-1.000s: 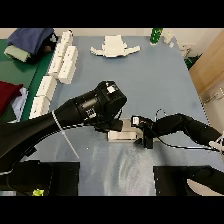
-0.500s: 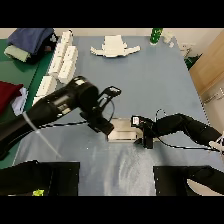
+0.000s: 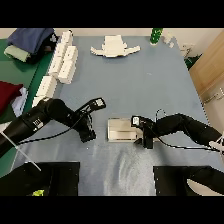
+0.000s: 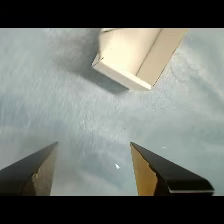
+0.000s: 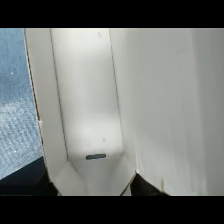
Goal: Fold the box.
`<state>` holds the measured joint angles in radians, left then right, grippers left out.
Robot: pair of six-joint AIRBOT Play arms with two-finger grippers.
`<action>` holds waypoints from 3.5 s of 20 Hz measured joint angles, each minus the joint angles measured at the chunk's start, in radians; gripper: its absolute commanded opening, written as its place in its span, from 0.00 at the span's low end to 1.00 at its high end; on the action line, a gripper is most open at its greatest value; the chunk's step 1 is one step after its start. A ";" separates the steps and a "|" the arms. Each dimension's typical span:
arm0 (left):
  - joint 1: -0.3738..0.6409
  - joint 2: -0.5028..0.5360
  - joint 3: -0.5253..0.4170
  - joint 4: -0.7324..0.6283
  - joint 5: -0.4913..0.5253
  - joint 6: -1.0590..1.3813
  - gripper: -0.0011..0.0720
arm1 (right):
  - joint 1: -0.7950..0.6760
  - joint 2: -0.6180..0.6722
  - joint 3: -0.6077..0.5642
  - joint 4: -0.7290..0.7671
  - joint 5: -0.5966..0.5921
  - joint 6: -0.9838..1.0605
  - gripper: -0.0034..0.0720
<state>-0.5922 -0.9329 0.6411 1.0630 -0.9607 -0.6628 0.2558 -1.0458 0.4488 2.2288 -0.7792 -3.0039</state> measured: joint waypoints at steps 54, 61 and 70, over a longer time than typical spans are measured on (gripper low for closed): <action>-0.069 -0.268 -0.145 -0.660 0.360 0.977 0.66 | 0.000 0.000 0.000 0.000 0.000 0.000 0.72; -0.069 -0.268 -0.145 -0.660 0.359 0.977 0.66 | 0.000 0.000 0.000 0.000 0.000 0.000 0.72; -0.069 -0.268 -0.144 -0.660 0.359 0.977 0.66 | 0.000 0.000 0.000 0.000 0.000 0.000 0.72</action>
<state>-0.6609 -1.2011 0.4969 0.4034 -0.6022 0.3141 0.2558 -1.0458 0.4488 2.2288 -0.7792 -3.0039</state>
